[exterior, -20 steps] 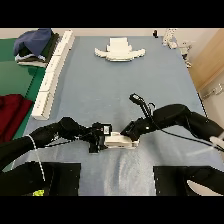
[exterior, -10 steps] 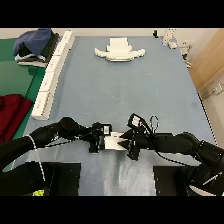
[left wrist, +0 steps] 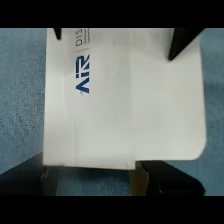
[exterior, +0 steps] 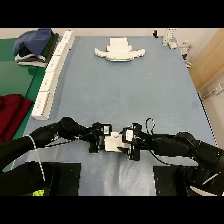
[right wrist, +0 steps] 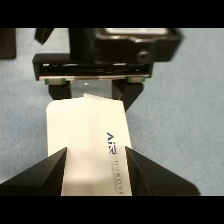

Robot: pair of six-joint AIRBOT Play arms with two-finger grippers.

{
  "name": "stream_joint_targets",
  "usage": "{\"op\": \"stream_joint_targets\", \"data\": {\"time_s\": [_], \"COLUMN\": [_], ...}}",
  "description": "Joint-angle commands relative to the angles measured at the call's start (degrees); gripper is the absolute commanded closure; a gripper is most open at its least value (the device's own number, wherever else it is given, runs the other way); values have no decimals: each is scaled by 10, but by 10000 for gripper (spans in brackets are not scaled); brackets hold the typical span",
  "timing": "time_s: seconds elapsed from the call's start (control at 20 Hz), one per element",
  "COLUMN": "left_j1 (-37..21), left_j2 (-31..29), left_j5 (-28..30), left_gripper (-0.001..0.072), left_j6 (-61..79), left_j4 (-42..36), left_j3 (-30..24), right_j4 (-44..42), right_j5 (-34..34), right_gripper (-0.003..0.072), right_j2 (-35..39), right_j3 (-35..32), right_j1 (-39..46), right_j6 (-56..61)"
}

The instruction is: Fold the box.

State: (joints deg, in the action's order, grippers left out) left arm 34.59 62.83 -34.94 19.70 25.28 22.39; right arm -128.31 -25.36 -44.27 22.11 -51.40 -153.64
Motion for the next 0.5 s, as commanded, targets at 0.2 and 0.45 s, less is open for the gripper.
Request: {"op": "stream_joint_targets", "data": {"time_s": [0.2,0.45], "left_j1": [0,0], "left_j2": [0,0], "left_j5": [0,0], "left_gripper": [188,188], "left_j6": [0,0], "left_j4": [0,0], "left_j3": [0,0], "right_j4": [65,91], "right_j5": [27,28], "right_gripper": [115,117], "right_j2": [-47,-46], "right_j3": [3,27], "right_j1": [-15,-15], "right_j6": [-29,-29]}}
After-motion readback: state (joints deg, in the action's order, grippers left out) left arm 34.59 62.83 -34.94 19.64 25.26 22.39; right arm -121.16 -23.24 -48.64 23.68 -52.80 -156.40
